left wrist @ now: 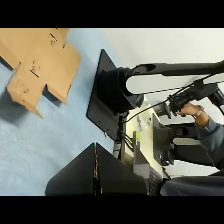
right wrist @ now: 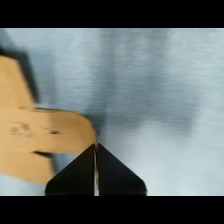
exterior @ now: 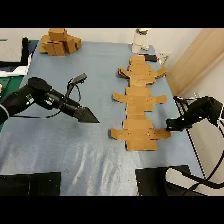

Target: Fold the box.

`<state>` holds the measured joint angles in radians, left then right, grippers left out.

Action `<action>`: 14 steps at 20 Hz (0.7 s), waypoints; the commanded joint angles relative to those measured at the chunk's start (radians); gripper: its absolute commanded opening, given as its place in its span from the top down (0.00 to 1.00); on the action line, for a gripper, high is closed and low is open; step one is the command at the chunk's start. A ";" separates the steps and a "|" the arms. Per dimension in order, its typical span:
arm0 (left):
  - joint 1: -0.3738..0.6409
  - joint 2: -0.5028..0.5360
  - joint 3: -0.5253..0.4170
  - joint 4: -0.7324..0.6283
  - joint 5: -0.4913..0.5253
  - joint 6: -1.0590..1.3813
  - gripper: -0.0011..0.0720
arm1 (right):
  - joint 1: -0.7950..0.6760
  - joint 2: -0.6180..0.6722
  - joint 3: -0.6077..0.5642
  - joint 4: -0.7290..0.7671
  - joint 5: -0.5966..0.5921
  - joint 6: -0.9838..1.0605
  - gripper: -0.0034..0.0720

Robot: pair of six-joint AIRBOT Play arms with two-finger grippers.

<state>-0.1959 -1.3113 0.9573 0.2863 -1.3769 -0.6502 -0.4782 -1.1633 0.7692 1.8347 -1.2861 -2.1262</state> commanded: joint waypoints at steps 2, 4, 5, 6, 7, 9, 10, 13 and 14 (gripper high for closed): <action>-0.004 0.099 -0.106 -0.002 0.014 -0.024 0.97 | 0.051 0.049 0.006 0.259 -0.175 -0.003 0.95; -0.004 0.123 -0.139 -0.003 0.017 -0.024 0.97 | 0.101 0.069 -0.005 0.309 -0.187 -0.002 0.95; -0.004 0.131 -0.154 -0.002 0.019 -0.023 0.97 | 0.130 0.071 -0.020 0.308 -0.178 0.006 0.95; -0.004 0.136 -0.170 -0.002 0.024 -0.023 0.97 | 0.158 0.071 -0.040 0.308 -0.151 0.023 0.95; -0.004 0.137 -0.179 -0.002 0.024 -0.024 0.97 | 0.180 0.069 -0.055 0.305 -0.128 0.024 0.92; -0.004 0.137 -0.183 -0.003 0.024 -0.031 0.97 | 0.215 0.066 -0.059 0.295 -0.085 0.035 0.54; -0.004 0.137 -0.183 -0.005 0.024 -0.031 0.97 | 0.224 0.066 -0.059 0.288 -0.074 0.043 0.53; -0.004 0.137 -0.183 -0.042 0.023 -0.031 0.97 | 0.229 0.066 -0.059 0.226 -0.055 0.053 0.53; -0.004 0.137 -0.183 -0.069 0.024 -0.031 0.97 | 0.229 0.066 -0.059 0.194 -0.048 0.067 0.53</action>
